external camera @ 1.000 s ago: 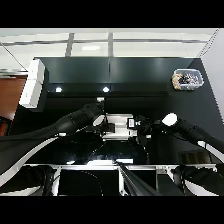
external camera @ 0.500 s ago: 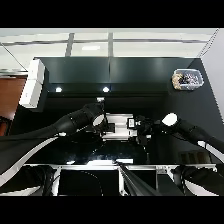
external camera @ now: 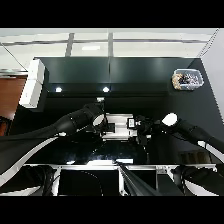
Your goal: Fold the box and place the chain.
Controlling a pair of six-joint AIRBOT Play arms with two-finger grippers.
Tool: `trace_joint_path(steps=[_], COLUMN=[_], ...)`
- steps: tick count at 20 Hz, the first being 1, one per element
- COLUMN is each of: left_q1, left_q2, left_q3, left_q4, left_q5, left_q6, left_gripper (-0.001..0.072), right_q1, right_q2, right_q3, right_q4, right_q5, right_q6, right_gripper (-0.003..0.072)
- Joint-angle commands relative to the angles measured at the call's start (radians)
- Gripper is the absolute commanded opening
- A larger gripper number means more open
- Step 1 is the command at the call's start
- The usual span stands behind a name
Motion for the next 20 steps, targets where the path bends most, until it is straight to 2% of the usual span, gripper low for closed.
trace_joint_path(steps=[1,18,19,20], left_q1=[0.000,0.000,0.000,0.000], left_q2=[0.000,0.000,0.000,0.000], left_q3=[0.001,0.001,0.001,0.001], left_q4=[0.000,0.000,0.000,0.000], left_q5=[-0.003,-0.003,-0.003,-0.003], left_q6=[0.000,0.000,0.000,0.000], left_gripper=[0.0029,0.0029,0.0029,0.0029], right_q1=[0.000,0.000,0.000,0.000], right_q2=[0.000,0.000,0.000,0.000], right_q3=[0.000,0.000,0.000,0.000], right_q4=[0.000,0.000,0.000,0.000], right_q5=[0.000,0.000,0.000,-0.002], right_q6=[0.000,0.000,0.001,0.000], right_gripper=[0.0316,0.0318,0.0410,0.0640])
